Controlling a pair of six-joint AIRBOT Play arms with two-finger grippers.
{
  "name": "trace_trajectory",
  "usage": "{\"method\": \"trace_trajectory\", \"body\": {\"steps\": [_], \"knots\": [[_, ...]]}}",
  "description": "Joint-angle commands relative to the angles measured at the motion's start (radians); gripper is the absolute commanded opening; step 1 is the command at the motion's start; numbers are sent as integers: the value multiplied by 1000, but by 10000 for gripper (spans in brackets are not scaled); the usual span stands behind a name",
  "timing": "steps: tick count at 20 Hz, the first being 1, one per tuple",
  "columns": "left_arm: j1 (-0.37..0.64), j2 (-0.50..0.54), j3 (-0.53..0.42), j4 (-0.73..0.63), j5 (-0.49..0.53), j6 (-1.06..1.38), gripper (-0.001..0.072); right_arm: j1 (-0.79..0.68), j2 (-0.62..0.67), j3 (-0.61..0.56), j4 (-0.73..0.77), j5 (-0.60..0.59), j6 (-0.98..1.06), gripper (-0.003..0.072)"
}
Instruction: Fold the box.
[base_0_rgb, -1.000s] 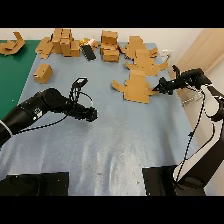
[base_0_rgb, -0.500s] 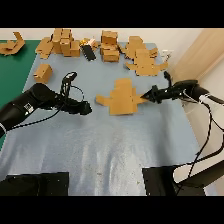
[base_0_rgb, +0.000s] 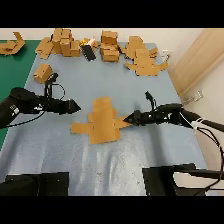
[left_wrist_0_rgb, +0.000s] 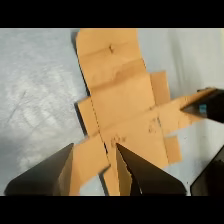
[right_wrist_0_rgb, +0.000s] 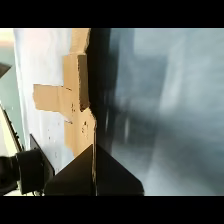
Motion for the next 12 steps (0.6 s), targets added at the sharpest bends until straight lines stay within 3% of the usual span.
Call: {"method": "trace_trajectory", "body": {"steps": [1,7,12], "knots": [[66,-46,-40,-51,-16,86,402,96,94,-107,45,81,-38,-1],[71,-247,-46,-258,-116,247,402,228,107,-141,43,282,-27,-1],[71,-298,-46,-281,-116,291,402,260,119,-141,46,225,-128,-1]]}}
